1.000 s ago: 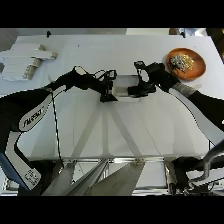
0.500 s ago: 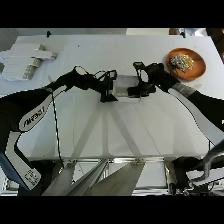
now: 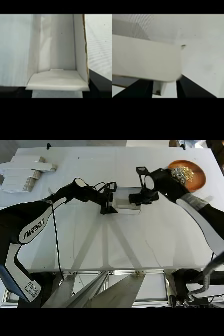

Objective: Fold the box and place the chain.

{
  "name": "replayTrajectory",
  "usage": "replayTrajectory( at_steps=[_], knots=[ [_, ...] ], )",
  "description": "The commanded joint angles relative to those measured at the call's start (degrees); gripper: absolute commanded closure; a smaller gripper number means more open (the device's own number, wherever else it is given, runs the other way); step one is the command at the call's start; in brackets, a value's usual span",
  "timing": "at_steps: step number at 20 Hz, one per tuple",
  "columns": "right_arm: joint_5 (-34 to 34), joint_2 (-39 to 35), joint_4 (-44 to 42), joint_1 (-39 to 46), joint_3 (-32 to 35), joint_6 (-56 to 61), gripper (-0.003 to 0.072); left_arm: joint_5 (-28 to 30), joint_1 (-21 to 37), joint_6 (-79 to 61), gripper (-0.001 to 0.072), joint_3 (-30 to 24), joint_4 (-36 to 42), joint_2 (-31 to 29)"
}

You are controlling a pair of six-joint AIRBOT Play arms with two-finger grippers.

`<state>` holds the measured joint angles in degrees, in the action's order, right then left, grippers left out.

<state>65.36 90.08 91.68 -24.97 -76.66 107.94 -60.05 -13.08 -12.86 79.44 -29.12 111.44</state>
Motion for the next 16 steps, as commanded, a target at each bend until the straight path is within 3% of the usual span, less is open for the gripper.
replayTrajectory(
  at_steps=[1,5,11,14,16],
  knots=[
    [5.11,-2.10,0.74,3.19,-4.17,-4.28,0.0377,0.00,0.02,0.02,0.0334,0.00,-0.04,0.02],
    [8.70,-2.54,1.55,10.78,-10.67,-8.09,0.0373,0.00,0.02,0.02,0.0334,0.00,-0.04,0.02],
    [-5.64,-1.36,2.58,25.46,-12.35,-10.43,0.0368,0.00,0.02,0.02,0.0334,0.00,-0.04,0.02],
    [-8.96,3.65,2.56,30.36,-14.14,-13.88,0.0363,0.00,0.02,0.02,0.0334,0.00,-0.04,0.02],
    [-10.80,8.70,2.58,31.98,-17.29,-14.01,0.0305,0.00,0.02,0.02,0.0334,0.00,-0.04,0.02]
  ],
)
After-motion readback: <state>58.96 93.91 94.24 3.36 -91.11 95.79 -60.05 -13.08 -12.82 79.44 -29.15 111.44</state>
